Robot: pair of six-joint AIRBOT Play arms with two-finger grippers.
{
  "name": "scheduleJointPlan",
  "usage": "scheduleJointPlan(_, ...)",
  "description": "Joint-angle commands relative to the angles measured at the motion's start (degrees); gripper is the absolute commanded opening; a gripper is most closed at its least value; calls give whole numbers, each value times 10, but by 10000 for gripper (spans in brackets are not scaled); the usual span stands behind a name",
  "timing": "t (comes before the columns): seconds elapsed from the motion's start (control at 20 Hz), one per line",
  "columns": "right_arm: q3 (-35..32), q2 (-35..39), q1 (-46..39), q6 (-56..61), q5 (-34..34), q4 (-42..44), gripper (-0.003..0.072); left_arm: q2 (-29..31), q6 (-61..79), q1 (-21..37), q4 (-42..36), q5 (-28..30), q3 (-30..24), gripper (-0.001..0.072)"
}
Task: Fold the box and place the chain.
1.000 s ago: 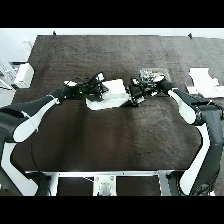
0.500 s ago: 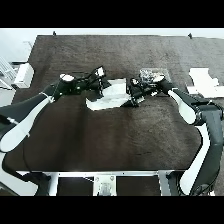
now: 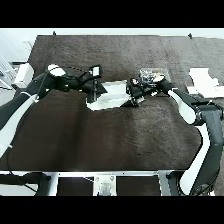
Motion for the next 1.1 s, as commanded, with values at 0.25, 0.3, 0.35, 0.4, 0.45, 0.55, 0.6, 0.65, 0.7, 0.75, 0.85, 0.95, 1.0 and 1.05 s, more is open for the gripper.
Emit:
scheduleJointPlan(0.25, 0, 0, 0, 0, 0, 0, 453, -26, -52, 62, 85, 57, -68, 275)
scheduleJointPlan(0.3, 0, 0, 0, 0, 0, 0, 453, -26, -52, 57, 83, 70, -68, 377)
scheduleJointPlan(0.35, 0, 0, 0, 0, 1, 0, 453, -26, -51, 53, 82, 82, -65, 377)
scheduleJointPlan(0.4, 0, 0, 0, 0, 0, 0, 453, -26, -50, 49, 80, 98, -65, 378)
scheduleJointPlan(0.45, 0, 0, 0, 0, 0, 0, 453, -28, -47, 46, 80, 100, -65, 378)
scheduleJointPlan(0.55, 0, 0, 0, 0, 0, 0, 453, -37, -46, 45, 80, 95, -65, 380)
scheduleJointPlan(0.6, 0, 0, 0, 0, 0, 0, 453, -44, -45, 45, 83, 90, -65, 420)
scheduleJointPlan(0.65, 0, 0, 0, 0, 0, 0, 453, -50, -46, 43, 82, 84, -65, 492)
scheduleJointPlan(0.7, 0, 0, 0, 0, 0, 0, 453, -54, -46, 38, 86, 81, -65, 491)
scheduleJointPlan(0.75, 0, 0, 0, 0, 0, 0, 453, -55, -47, 29, 88, 84, -65, 492)
scheduleJointPlan(0.85, 0, 0, 0, 0, 0, 0, 453, -56, -61, 11, 106, 99, -59, 491)
scheduleJointPlan(0.95, 0, 0, 0, 0, 0, 0, 453, -59, -104, -3, 158, 101, -35, 492)
scheduleJointPlan(1.0, 0, 0, 0, 0, 0, 0, 453, -61, -118, -5, 177, 99, -23, 491)
scheduleJointPlan(1.05, 0, 0, 0, 0, 0, 0, 453, -62, -122, -5, 182, 94, -16, 492)
